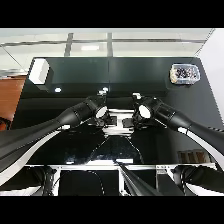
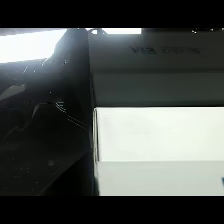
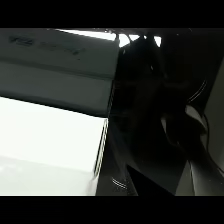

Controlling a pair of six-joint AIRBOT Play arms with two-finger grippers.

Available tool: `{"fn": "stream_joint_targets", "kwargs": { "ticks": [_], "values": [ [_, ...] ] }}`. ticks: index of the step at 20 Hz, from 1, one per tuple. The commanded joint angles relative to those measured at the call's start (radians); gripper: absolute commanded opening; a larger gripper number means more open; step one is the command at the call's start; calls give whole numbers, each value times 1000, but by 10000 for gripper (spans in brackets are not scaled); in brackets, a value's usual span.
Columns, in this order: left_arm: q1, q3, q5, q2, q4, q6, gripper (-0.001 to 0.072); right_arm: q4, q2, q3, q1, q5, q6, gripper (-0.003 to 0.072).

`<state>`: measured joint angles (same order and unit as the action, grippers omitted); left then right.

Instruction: Fold the box and place the chain.

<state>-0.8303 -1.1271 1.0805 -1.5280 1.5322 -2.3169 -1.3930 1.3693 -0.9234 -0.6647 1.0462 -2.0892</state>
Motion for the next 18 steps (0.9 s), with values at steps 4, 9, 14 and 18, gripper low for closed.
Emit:
{"fn": "stream_joint_targets", "kwargs": {
  "ticks": [4,9,14,18],
  "values": [
    [0,-1,-3,-1,0,2,27,-23,28,-38,-4,-1,-71,298],
    [0,-1,-3,-1,0,2,27,-26,80,-115,-4,29,-72,232],
    [0,-1,-3,-1,0,2,27,-30,85,-115,-20,48,-56,36],
    [0,-1,-2,-1,0,2,27,-47,85,-115,-51,42,-42,13]
  ]
}}
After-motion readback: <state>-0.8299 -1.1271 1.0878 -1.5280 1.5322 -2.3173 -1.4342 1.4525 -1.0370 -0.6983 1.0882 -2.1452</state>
